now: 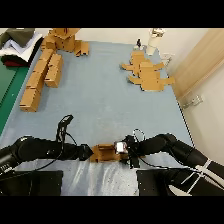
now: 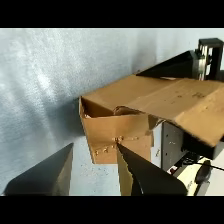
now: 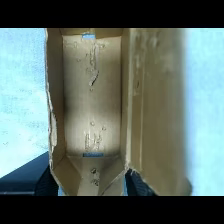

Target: Fold the box.

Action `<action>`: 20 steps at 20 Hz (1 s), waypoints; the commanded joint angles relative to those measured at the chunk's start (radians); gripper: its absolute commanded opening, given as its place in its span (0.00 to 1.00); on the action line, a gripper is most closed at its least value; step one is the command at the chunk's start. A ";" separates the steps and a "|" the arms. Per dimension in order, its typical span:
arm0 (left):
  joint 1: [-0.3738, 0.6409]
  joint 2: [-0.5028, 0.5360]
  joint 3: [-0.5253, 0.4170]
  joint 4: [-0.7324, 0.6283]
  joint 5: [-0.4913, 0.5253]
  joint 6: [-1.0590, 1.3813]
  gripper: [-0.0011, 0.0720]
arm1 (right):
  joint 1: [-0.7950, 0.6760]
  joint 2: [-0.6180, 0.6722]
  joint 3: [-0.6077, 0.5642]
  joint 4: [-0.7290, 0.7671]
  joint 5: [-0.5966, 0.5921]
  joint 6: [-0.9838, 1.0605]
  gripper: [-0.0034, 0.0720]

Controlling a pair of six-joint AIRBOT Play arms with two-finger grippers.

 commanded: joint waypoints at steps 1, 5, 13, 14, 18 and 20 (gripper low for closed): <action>-0.080 -0.047 0.001 0.026 0.052 -0.038 0.68 | 0.000 0.000 0.000 0.000 0.000 0.000 0.69; -0.108 -0.119 0.063 0.045 0.060 -0.038 0.68 | 0.000 0.000 0.000 0.000 0.000 0.000 0.69; -0.195 -0.265 0.257 0.464 -0.116 -0.407 0.68 | 0.000 0.000 0.000 0.000 0.000 0.000 0.69; -0.218 -0.285 0.284 0.505 -0.142 -0.449 0.68 | 0.000 0.000 0.000 0.000 0.000 0.000 0.69; -0.276 -0.342 0.340 0.529 -0.150 -0.529 0.68 | 0.000 0.000 0.000 0.000 0.000 0.000 0.69; -0.301 -0.377 0.372 0.531 -0.185 -0.550 0.68 | 0.000 0.000 0.000 0.000 0.000 0.000 0.69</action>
